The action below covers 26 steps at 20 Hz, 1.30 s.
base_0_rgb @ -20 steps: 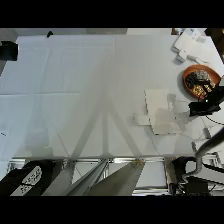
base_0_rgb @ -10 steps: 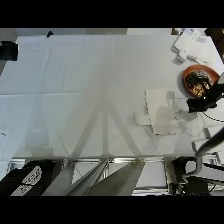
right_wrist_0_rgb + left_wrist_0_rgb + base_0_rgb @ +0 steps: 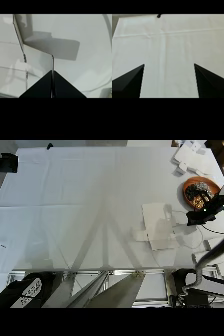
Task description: Fold the box and place the chain.
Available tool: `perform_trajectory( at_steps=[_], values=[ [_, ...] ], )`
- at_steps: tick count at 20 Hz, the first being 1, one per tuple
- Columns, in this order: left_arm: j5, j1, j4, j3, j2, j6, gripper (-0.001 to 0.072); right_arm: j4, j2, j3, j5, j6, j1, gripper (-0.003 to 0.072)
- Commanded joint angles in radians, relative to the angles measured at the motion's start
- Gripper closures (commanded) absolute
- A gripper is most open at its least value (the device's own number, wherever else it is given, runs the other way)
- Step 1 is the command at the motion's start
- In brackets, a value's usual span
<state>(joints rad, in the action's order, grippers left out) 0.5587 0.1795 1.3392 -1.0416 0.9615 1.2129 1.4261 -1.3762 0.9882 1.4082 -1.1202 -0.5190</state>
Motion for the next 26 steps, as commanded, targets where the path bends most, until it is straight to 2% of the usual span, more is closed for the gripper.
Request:
perform_trajectory(
  at_steps=[1,7,11,15,19,23,26],
  values=[
    [0.000,0.000,0.000,-0.001,0.000,0.000,0.0015,-0.110,0.053,0.001,-0.025,0.008,0.042,0.0678],
    [0.000,0.000,0.000,-0.001,-0.001,0.000,0.0015,-0.386,0.210,0.001,-0.200,0.083,0.290,0.0678],
    [0.000,0.000,0.000,-0.001,0.000,0.000,0.0015,-0.477,0.256,0.001,-0.342,0.101,0.441,0.0678],
    [0.000,0.000,0.000,-0.001,-0.001,0.000,0.0015,-0.620,0.257,-0.040,-0.507,0.208,0.461,0.0678],
    [0.000,0.000,0.000,-0.001,-0.001,0.000,0.0015,-0.831,0.299,-0.237,-0.778,0.382,0.461,0.0678],
    [0.000,0.000,0.000,-0.001,-0.001,0.000,0.0015,-0.832,0.305,-0.428,-0.957,0.462,0.461,0.0678],
    [0.000,0.000,0.000,-0.001,-0.001,0.000,0.0015,-0.828,0.296,-0.496,-1.080,0.515,0.461,0.0678]
  ],
)
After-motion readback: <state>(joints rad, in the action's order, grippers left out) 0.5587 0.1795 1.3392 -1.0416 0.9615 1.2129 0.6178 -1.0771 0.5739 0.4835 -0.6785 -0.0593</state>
